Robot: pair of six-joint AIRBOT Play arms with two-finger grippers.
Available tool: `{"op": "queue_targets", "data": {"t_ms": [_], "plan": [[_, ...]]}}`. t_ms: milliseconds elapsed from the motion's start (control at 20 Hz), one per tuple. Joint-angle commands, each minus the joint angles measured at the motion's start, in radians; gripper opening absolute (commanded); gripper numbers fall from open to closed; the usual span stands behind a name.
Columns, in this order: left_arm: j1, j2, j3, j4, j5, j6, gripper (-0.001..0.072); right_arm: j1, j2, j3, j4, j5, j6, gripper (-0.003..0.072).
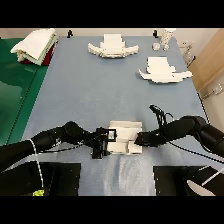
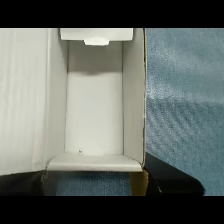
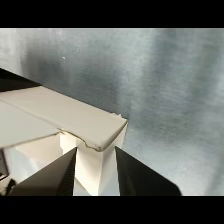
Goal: Fold the box.
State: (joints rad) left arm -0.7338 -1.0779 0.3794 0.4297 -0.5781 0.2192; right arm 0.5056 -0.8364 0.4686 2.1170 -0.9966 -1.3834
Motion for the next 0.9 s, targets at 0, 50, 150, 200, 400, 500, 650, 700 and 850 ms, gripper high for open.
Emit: {"op": "queue_targets", "data": {"t_ms": [0,50,150,200,400,500,650,700,850], "plan": [[0.0,0.0,0.001,0.0,0.0,0.0,0.0441,0.14,-0.058,0.079,-0.238,0.027,0.233,0.0382],[0.0,0.0,0.001,0.0,0.0,0.0,0.0441,0.177,-0.08,0.103,-0.281,0.023,0.282,0.0382],[0.0,0.0,0.001,0.0,0.0,0.0,0.0441,0.243,-0.128,0.146,-0.372,-0.004,0.391,0.0381],[0.0,0.0,0.001,0.0,0.0,0.0,0.0442,0.275,-0.152,0.166,-0.415,-0.025,0.446,0.038],[0.0,0.0,0.001,0.0,0.0,0.0,0.0442,0.384,-0.249,0.235,-0.529,-0.118,0.619,0.036],[0.0,0.0,0.001,0.0,0.0,0.0,0.0441,0.417,-0.288,0.256,-0.571,-0.176,0.691,0.036],[0.0,0.0,0.001,0.0,0.0,0.0,0.0441,0.431,-0.31,0.261,-0.573,-0.157,0.725,0.0361],[0.0,0.0,0.001,0.0,0.0,0.0,0.0442,0.431,-0.315,0.261,-0.573,-0.153,0.739,0.0361],[0.0,0.0,0.001,0.0,0.0,0.0,0.0442,0.431,-0.331,0.261,-0.567,-0.153,0.758,0.0361]]}}
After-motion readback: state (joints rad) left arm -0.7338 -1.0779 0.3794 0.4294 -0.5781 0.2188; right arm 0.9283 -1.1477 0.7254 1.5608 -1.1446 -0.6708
